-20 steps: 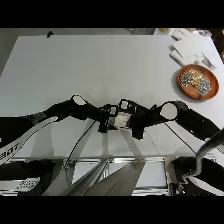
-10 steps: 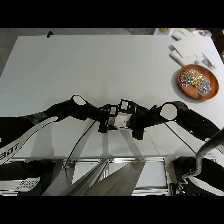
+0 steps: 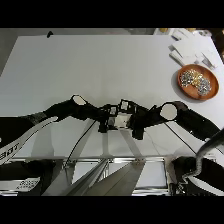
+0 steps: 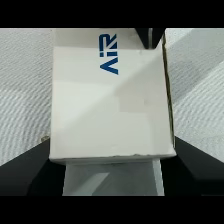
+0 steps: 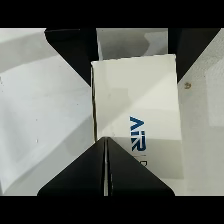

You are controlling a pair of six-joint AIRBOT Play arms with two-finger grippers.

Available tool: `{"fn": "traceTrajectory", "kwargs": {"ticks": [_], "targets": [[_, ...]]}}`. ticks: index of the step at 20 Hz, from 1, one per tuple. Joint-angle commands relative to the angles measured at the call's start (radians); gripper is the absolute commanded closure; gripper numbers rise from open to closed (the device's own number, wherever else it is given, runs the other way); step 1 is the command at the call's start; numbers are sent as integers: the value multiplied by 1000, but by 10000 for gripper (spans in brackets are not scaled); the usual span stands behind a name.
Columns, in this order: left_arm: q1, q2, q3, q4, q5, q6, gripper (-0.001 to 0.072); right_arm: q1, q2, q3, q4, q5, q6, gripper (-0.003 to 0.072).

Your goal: Fold the box and place the chain.

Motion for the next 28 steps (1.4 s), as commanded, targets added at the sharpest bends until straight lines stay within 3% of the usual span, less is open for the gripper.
{"fn": "traceTrajectory", "kwargs": {"ticks": [1, 7, 24, 28], "targets": [[1, 0, 1, 0, 0, 0, 672, 0, 16, 0, -8, 10, 7, 669], [1, 0, 1, 0, 0, 0, 672, 0, 53, 0, -148, 40, 108, 669], [1, 0, 1, 0, 0, 0, 672, 0, 12, 0, -153, 47, 180, 669], [1, 0, 1, 0, 0, 0, 672, 0, 74, 4, -146, 14, 211, 669]]}}
